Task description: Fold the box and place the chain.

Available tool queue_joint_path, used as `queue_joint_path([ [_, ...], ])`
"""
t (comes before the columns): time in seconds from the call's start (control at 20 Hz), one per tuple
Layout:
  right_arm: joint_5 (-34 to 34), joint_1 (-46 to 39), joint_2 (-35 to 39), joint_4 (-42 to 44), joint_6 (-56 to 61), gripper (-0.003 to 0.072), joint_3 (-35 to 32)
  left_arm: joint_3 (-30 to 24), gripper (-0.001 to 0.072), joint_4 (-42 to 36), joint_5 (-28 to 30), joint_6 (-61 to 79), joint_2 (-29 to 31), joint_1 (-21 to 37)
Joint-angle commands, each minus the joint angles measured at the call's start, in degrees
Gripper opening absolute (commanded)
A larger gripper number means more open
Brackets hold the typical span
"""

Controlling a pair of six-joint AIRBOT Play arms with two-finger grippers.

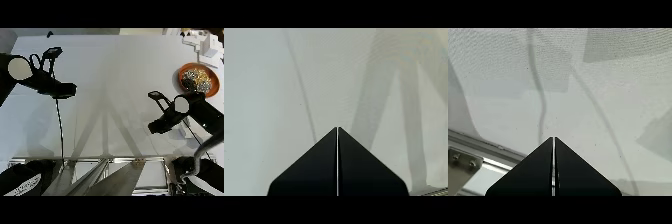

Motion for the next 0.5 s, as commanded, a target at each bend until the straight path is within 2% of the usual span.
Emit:
queue_joint_path([
  [0.0, -0.92, 0.07, 0.04, -0.02, -0.22, 0.002, 0.0, 0.0, 0.0009, 0.02, 0.0, 0.02, 0.04, -0.02],
  [0.2, -1.97, 0.07, 0.04, 0.15, -0.02, 0.002, 0.0, 0.0, 0.0009, 0.02, 0.0, 0.02, 0.04, -0.02],
  [0.35, -0.22, -0.02, 0.09, 2.8, -0.24, 0.0021, 0.02, 0.0, 0.0009, 0.02, 0.0, 0.02, 0.04, -0.02],
  [0.45, 1.2, -1.42, 0.07, 1.03, -0.52, 0.0021, 0.57, 0.0, 0.0009, 0.04, 0.0, 0.02, 0.04, -0.04],
])
